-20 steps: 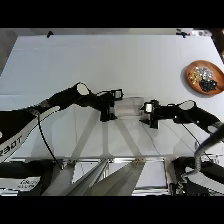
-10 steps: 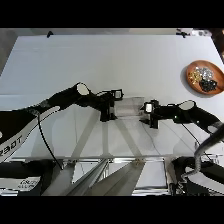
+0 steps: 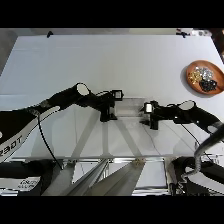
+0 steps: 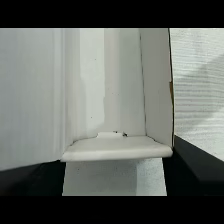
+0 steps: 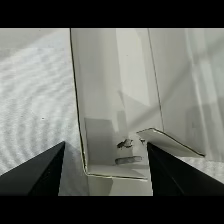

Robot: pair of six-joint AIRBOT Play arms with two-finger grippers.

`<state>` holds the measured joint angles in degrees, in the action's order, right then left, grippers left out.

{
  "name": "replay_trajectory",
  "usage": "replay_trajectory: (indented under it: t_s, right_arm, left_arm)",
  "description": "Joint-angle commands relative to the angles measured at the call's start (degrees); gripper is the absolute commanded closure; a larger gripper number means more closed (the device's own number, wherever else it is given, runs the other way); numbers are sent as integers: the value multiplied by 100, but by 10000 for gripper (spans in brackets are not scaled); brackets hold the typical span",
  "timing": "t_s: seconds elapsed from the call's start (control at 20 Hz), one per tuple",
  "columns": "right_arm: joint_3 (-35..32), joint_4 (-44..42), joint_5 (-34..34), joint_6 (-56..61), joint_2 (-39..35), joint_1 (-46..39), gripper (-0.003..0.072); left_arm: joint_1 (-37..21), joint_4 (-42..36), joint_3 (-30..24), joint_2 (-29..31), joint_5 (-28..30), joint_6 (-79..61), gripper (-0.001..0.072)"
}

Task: Fold the box and place the chain.

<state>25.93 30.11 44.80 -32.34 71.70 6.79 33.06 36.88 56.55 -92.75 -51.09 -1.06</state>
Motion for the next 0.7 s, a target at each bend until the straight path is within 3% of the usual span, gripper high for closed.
replay_trajectory:
  t_s: [0.0,0.15,0.25,0.4,0.65]
  right_arm:
    - [2,142,79,251,-15,0,120]
    - [2,490,26,376,-118,0,93]
    - [2,702,-385,815,-330,-2,-34]
    - [2,1342,-960,1438,-813,-2,-34]
    - [2,3145,-605,2516,-1681,-2,-34]
  left_arm:
    - [0,-2,-2,-2,24,7,214]
    - [0,0,-2,-2,26,7,214]
    - [0,0,-2,-2,26,7,214]
    - [0,-2,-2,-2,26,7,214]
    - [0,0,-2,-2,24,7,214]
